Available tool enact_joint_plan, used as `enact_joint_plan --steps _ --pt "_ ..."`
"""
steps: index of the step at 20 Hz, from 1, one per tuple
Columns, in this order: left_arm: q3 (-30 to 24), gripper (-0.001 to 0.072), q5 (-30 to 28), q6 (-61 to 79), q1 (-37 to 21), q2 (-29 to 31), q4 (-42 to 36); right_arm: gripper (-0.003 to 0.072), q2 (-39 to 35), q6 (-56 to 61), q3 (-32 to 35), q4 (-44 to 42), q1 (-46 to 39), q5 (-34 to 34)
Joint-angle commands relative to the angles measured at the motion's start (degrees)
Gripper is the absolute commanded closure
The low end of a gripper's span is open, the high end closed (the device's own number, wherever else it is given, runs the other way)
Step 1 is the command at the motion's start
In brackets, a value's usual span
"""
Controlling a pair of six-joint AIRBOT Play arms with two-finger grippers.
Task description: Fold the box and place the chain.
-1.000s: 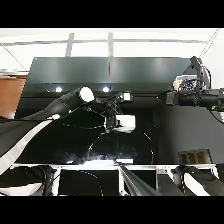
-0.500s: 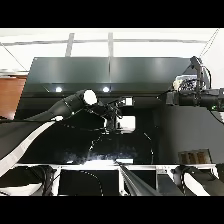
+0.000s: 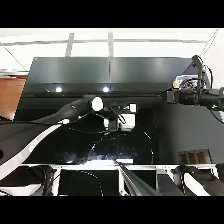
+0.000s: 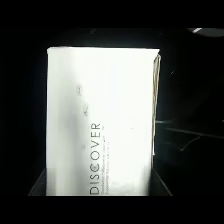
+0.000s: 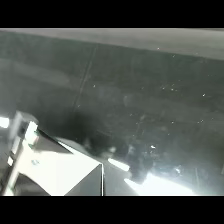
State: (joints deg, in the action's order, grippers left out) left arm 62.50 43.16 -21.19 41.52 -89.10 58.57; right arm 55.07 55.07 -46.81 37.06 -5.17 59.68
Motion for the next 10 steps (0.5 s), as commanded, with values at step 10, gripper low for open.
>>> enact_joint_plan --steps 10 --pt "21.75 0.0415 3.80 -37.77 -51.84 -5.66 11.98 0.0677 -0.04 1.79 -0.07 0.04 -1.77 -0.48"
